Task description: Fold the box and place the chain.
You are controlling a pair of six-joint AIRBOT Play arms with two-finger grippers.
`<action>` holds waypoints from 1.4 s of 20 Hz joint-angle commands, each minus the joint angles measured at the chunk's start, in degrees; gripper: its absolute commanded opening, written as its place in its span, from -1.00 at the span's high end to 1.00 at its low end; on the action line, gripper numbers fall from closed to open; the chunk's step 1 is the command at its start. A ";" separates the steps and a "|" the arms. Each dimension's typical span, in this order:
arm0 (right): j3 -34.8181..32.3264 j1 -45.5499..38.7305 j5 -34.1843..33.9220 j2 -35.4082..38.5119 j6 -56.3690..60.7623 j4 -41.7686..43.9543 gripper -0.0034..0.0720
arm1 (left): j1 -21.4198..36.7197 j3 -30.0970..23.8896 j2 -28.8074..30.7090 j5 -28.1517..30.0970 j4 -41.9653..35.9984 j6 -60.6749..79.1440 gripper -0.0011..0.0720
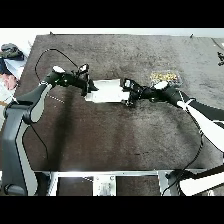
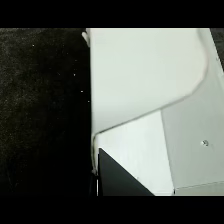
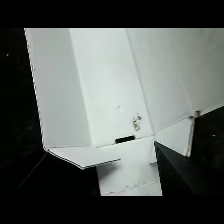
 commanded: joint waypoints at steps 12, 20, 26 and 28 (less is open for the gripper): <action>14.69 -3.96 12.22 -6.99 2.03 -2.49 -0.96 | 0.04 -0.02 -0.02 0.11 -0.04 0.00 0.94; 27.15 -4.57 24.02 -16.65 9.75 -7.65 -0.96 | 0.04 -0.02 -0.02 0.15 -0.07 0.02 0.94; 32.17 -4.55 28.11 -21.53 9.73 -7.17 -0.96 | 0.04 -0.02 -0.02 0.20 -0.48 0.02 0.94; 33.81 -4.09 29.66 -22.77 9.94 -6.67 -0.95 | 0.04 -0.02 -0.02 0.20 -0.50 0.02 0.94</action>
